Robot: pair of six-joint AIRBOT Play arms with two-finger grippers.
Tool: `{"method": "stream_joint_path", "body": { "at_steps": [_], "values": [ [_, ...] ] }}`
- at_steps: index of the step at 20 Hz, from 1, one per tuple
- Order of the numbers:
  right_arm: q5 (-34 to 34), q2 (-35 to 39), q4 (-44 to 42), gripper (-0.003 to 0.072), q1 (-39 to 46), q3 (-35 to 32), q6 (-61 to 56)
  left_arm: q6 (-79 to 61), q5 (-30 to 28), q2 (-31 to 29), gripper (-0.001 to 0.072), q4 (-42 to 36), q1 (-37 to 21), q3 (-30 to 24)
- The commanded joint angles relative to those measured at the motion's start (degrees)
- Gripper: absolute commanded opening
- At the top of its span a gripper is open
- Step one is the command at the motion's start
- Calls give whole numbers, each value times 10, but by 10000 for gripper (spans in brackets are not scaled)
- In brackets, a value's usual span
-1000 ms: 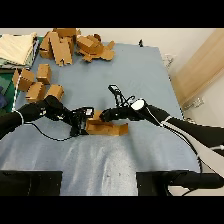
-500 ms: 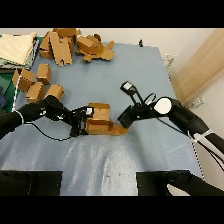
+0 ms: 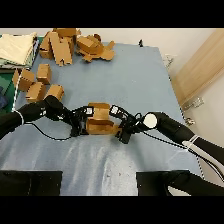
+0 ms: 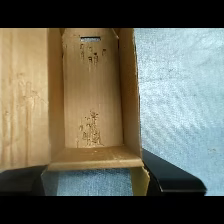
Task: Fold the box.
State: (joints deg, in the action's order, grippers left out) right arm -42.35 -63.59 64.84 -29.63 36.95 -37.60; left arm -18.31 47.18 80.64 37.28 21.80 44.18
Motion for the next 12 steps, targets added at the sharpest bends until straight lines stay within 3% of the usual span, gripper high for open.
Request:
{"method": "stream_joint_path", "body": {
  "at_steps": [1,4,9,10,11,12],
  "values": [
    [57,-25,4,565,-24,3,8,-3,-2,0,463,0,0,0],
    [89,-31,7,566,-26,16,9,-3,-1,0,464,0,0,0],
    [83,-43,-9,557,-26,31,42,-3,-1,0,464,0,0,0],
    [82,-47,-25,502,-27,31,54,-3,-1,0,463,0,0,0],
    [78,-50,-43,367,-27,31,73,-3,-1,0,463,0,0,0],
    [78,-52,-55,287,-29,31,90,-3,-1,0,464,0,0,0]
  ]
}}
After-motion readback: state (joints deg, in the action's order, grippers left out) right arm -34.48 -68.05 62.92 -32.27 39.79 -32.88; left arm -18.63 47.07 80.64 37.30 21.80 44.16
